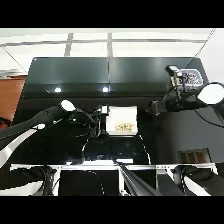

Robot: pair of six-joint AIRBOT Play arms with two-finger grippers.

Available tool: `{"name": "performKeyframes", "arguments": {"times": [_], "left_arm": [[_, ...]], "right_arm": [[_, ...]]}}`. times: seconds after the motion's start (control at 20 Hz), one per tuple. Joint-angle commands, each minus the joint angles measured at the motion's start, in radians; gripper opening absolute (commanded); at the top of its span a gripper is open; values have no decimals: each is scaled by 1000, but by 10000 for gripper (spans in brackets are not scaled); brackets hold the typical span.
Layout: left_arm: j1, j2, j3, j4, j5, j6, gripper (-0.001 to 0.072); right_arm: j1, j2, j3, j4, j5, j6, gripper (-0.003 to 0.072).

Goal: Fold the box and place the chain.

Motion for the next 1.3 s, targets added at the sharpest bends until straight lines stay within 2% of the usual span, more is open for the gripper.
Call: {"name": "performKeyframes", "arguments": {"times": [0.0,0.05,0.1,0.15,0.2,0.25,0.35,0.45,0.5,0.55,0.65,0.85,1.0,1.25], "left_arm": [[-2,1,8,1,8,2,474],[-2,1,8,1,15,2,473],[-2,1,8,1,18,2,471],[-3,1,8,9,26,7,445],[-3,1,8,25,34,15,403],[-6,1,8,43,49,14,403],[-16,1,8,78,63,17,403],[-25,3,8,82,67,17,403],[-28,3,8,82,67,17,403],[-28,3,8,82,67,17,404],[-27,3,8,79,68,17,403],[-27,11,8,71,69,16,404],[-27,11,8,72,69,16,404],[-27,11,8,71,69,16,404]], "right_arm": [[48,-95,-3,18,-257,-34,676],[43,-135,-1,67,-357,-36,676],[43,-178,4,114,-406,-51,675],[49,-224,9,187,-402,-98,672],[63,-262,9,270,-348,-227,621],[80,-289,9,325,-268,-382,595],[91,-281,20,302,-193,-501,596],[81,-259,70,210,-141,-502,598],[82,-254,100,184,-98,-504,682],[82,-253,130,165,-34,-522,714],[86,-253,143,169,54,-544,713],[133,-252,140,168,151,-728,707],[138,-253,139,178,185,-798,705],[196,-253,137,183,129,-879,704]]}}
